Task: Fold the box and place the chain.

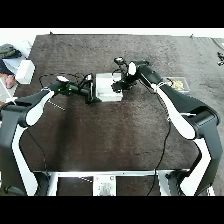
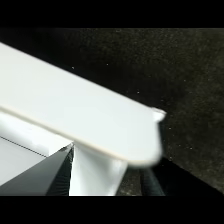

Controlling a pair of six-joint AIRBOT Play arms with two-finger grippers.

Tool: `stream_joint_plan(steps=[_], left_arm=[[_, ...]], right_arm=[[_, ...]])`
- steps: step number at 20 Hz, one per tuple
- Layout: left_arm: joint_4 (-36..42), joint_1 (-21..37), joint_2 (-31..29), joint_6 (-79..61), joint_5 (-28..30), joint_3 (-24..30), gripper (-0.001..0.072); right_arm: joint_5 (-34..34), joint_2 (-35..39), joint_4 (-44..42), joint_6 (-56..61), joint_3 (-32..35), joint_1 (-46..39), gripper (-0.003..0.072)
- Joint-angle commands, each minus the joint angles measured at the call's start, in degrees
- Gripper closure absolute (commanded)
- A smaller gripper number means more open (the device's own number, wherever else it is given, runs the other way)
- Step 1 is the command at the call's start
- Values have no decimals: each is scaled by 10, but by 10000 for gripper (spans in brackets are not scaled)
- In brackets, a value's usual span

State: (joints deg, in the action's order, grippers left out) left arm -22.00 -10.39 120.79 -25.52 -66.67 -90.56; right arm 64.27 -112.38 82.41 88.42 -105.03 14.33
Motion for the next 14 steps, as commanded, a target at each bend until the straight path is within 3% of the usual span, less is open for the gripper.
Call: stream_joint_plan(steps=[1, 9, 11, 14], left_arm=[[0, 0, 0, 0, 0, 0, 303], [0, 0, 0, 0, 0, 0, 303], [0, 0, 0, 0, 0, 0, 303], [0, 0, 0, 0, 0, 0, 303]], right_arm=[[43, -28, 35, 50, -46, 13, 247], [65, -42, 63, 101, -52, 14, 256], [64, -45, 63, 113, -52, 14, 315], [63, -47, 63, 126, -52, 16, 316]])
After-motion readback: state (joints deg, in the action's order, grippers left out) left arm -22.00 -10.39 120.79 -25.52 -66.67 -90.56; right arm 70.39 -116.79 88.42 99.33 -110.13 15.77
